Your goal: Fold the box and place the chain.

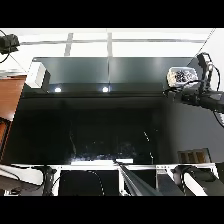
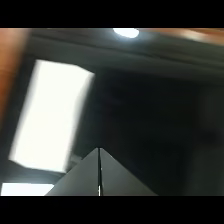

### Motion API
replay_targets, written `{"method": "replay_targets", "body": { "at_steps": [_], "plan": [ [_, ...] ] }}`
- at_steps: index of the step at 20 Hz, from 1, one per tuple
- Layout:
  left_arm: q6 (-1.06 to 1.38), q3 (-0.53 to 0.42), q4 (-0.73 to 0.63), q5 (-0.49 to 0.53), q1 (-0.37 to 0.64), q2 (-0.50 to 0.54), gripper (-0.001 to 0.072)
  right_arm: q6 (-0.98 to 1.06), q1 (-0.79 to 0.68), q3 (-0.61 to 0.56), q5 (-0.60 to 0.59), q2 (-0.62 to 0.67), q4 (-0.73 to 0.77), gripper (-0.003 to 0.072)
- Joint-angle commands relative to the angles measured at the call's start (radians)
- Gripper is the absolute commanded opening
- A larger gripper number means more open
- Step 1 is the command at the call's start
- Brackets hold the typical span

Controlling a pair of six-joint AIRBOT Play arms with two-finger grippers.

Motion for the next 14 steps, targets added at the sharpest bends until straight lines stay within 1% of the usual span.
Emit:
{"method": "replay_targets", "body": {
  "at_steps": [1,2,3,5,7,8,10,11,12,14],
  "plan": [
    [0.051,-0.243,-0.246,-0.091,-0.060,0.221,0.0027,-0.003,0.000,-0.058,-0.122,0.000,-0.107,0.0014],
    [0.071,-0.369,-0.254,-0.038,-0.099,0.311,0.0027,-0.003,0.000,-0.074,-0.123,0.000,-0.158,0.0014],
    [0.072,-0.495,-0.232,0.021,-0.133,0.403,0.0027,-0.003,0.000,-0.077,-0.098,0.000,-0.204,0.0014],
    [0.096,-0.781,-0.174,0.138,-0.188,0.610,0.0027,-0.002,0.000,-0.077,-0.071,0.001,-0.206,0.0014],
    [0.098,-1.015,-0.118,0.209,-0.208,0.781,0.0027,-0.002,0.000,-0.077,-0.073,0.001,-0.206,0.0014],
    [0.098,-1.115,-0.112,0.235,-0.208,0.852,0.0027,-0.002,0.000,-0.077,-0.073,0.001,-0.206,0.0014],
    [0.124,-1.259,-0.112,0.280,-0.207,0.941,0.0027,-0.002,0.000,-0.077,-0.073,0.001,-0.206,0.0014],
    [0.130,-1.310,-0.112,0.307,-0.208,0.966,0.0027,-0.002,0.000,-0.077,-0.074,0.001,-0.206,0.0014],
    [0.130,-1.350,-0.112,0.326,-0.206,0.980,0.0028,-0.002,0.000,-0.077,-0.074,0.001,-0.206,0.0014],
    [0.130,-1.377,-0.112,0.330,-0.206,0.981,0.0028,-0.002,0.000,-0.077,-0.073,0.001,-0.206,0.0014]
  ]
}}
